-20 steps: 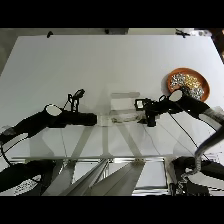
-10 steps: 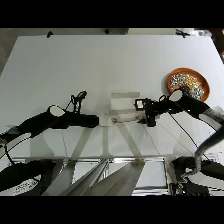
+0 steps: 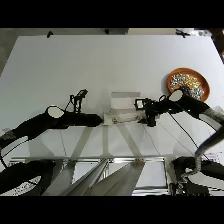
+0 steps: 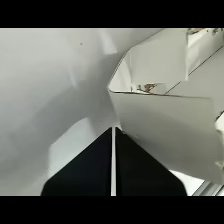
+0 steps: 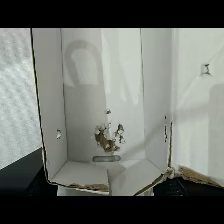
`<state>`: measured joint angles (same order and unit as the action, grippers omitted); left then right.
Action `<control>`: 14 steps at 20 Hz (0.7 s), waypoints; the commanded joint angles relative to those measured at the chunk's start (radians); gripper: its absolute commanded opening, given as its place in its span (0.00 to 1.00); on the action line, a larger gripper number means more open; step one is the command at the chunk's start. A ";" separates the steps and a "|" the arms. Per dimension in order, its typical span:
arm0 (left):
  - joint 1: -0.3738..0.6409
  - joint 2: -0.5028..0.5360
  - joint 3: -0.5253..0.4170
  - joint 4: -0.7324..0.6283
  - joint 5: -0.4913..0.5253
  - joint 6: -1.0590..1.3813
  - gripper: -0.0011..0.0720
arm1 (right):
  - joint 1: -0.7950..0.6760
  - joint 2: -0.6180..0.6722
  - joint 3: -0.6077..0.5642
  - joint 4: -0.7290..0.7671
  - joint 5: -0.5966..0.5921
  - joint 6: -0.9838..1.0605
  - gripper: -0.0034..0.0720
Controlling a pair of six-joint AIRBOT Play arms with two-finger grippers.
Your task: Fold the box and place the chain.
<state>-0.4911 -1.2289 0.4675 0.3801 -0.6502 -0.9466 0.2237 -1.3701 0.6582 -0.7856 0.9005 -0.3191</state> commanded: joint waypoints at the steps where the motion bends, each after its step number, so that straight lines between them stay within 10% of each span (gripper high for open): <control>1: -0.022 0.003 0.001 -0.009 0.025 0.001 0.07 | 0.000 0.001 0.000 0.000 0.001 0.000 0.72; 14: -0.041 0.004 0.051 -0.007 0.051 0.000 0.07 | 0.000 0.001 0.000 0.000 0.000 0.000 0.72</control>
<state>-0.5232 -1.2251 0.4992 0.3729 -0.6189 -0.9459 0.2237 -1.3697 0.6582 -0.7856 0.9009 -0.3195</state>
